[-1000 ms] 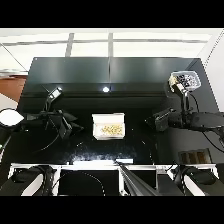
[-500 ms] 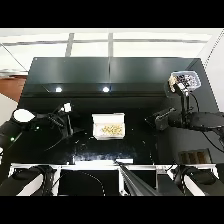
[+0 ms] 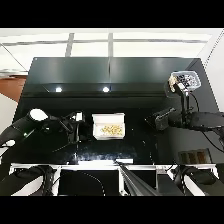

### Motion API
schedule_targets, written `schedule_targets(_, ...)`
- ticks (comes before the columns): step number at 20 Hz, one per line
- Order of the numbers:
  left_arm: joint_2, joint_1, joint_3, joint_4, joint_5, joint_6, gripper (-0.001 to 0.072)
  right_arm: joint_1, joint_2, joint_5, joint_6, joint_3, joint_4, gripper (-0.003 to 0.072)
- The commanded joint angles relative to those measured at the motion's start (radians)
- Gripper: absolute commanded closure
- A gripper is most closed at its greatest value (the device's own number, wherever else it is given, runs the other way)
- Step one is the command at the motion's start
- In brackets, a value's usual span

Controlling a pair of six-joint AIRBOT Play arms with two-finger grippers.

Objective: Fold the box and place the chain.

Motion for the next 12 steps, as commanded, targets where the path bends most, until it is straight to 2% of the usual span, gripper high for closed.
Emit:
schedule_targets(1,-0.029,-0.007,0.009,-0.049,-0.007,0.018,0.0010,0.001,-0.001,0.000,0.000,0.000,0.000,-0.0024)
schedule_targets(7,-0.074,-0.007,0.009,-0.153,-0.005,0.084,0.0010,0.001,-0.001,-0.001,0.001,-0.001,0.000,-0.0024)
schedule_targets(12,-0.085,-0.007,0.012,-0.158,-0.004,0.089,0.0010,0.001,-0.001,-0.001,0.001,-0.001,0.000,-0.0024)
